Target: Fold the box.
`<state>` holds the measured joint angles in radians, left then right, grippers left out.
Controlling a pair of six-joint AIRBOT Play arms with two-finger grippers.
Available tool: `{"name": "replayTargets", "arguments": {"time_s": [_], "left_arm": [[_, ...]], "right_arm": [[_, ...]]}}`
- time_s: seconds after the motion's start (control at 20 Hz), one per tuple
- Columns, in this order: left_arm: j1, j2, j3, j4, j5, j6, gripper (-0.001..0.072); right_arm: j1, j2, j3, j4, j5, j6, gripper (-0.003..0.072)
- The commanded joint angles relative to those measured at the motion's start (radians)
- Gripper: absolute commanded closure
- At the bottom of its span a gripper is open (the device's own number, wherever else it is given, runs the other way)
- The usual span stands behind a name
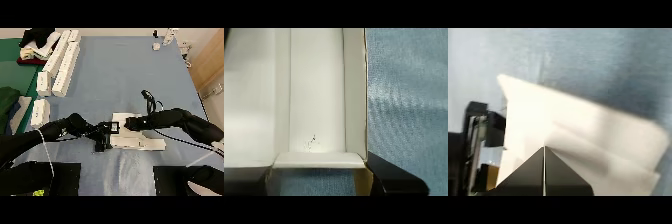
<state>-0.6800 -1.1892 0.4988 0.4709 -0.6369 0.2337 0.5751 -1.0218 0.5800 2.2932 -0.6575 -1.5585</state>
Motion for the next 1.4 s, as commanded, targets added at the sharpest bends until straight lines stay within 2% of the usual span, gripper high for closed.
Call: {"name": "replayTargets", "arguments": {"time_s": [0.0,0.4,0.55,0.9,1.1,1.15,1.25,1.35], "left_arm": [[0.001,0.0,0.0,0.0,-0.001,0.002,0.0174],[0.001,0.0,0.0,0.0,-0.001,0.001,0.0173],[0.001,0.0,0.0,0.0,-0.002,0.001,0.0173],[0.001,0.0,0.0,0.001,-0.001,0.001,0.0173],[0.002,0.0,0.0,0.001,0.002,0.001,0.0173],[0.002,0.0,0.0,0.001,0.001,0.001,0.0173],[0.002,0.0,0.0,0.002,0.001,-0.008,0.0173],[0.003,0.003,0.0,0.009,0.002,-0.025,0.0173]], "right_arm": [[0.005,-0.108,0.0,0.008,0.058,-0.014,0.0681],[0.005,-0.116,0.017,-0.013,0.077,-0.04,0.0681],[0.005,-0.08,0.051,-0.058,0.051,-0.04,0.0681],[0.004,0.16,0.095,-0.371,-0.248,0.024,0.0681],[0.005,0.292,0.095,-0.547,-0.476,0.05,0.0678],[0.005,0.318,0.094,-0.582,-0.536,0.048,0.0661],[0.005,0.356,0.094,-0.636,-0.639,0.048,0.0575],[0.005,0.377,0.094,-0.657,-0.672,0.048,0.0575]]}}
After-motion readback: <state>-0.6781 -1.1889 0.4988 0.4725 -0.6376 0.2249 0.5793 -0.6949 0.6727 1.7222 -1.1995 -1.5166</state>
